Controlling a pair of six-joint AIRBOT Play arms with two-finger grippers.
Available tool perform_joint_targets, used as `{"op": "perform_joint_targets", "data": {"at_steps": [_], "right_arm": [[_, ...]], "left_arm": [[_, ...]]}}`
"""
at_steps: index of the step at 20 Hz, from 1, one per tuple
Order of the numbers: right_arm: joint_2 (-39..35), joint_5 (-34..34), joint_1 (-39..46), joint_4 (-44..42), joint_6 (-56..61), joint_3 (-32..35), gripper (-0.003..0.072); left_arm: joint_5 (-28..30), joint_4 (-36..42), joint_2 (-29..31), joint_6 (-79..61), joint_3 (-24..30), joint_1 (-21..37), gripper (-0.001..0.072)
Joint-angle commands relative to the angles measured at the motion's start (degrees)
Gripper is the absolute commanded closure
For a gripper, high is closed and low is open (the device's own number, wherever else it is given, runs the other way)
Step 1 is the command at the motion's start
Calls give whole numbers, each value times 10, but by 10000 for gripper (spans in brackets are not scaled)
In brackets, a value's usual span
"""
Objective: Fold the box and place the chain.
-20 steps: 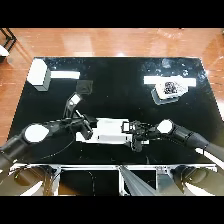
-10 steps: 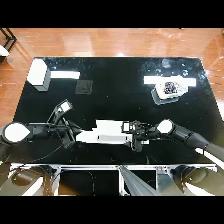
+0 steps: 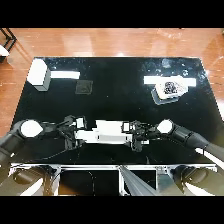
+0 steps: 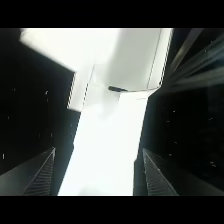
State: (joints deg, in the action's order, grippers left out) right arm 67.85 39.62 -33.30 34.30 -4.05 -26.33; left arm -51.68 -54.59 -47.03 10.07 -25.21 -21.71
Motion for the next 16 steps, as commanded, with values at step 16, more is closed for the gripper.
{"op": "perform_joint_targets", "data": {"at_steps": [16], "right_arm": [[0, 0, 0, 0, 0, 0, 330]], "left_arm": [[173, -9, -110, -99, 0, -82, 76]]}}
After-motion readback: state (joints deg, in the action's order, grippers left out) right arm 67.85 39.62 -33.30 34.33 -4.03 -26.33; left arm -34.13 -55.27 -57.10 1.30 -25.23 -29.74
